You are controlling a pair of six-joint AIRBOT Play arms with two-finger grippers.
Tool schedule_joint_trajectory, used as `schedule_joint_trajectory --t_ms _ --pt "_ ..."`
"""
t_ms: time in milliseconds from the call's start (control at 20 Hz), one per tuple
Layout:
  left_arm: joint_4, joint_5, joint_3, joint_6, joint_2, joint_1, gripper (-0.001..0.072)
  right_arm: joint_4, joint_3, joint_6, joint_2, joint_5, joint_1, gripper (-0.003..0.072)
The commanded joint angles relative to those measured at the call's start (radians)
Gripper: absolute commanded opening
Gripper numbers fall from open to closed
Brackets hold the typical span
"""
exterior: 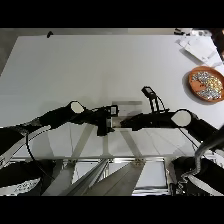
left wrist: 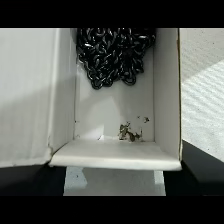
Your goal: Fold the box and place the chain.
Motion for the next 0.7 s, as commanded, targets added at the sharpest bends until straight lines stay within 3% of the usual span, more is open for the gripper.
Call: schedule_joint_trajectory --t_ms 0,50,100,300,500,650 --pt "0.000 0.000 0.001 0.000 0.001 0.001 0.0314 0.013 -0.003 -0.047 -0.074 -0.060 0.013 0.0165" --pt "0.000 0.000 0.001 0.000 0.001 0.001 0.0314 0.014 -0.002 -0.077 -0.072 -0.060 0.013 0.0256" --pt "0.000 0.000 0.001 0.000 0.001 0.001 0.0314 0.014 0.000 -0.085 -0.066 -0.059 0.013 0.0273" --pt "0.000 0.000 0.001 0.000 0.001 0.001 0.0314 0.013 0.001 -0.159 0.043 -0.040 -0.013 0.0272" --pt "0.000 0.000 0.001 0.000 0.001 0.001 0.0314 -0.028 0.001 -0.344 0.279 -0.018 -0.109 0.0272" --pt "0.000 0.000 0.001 0.000 0.001 0.001 0.0314 -0.249 0.001 -0.567 0.415 0.163 -0.151 0.0203"
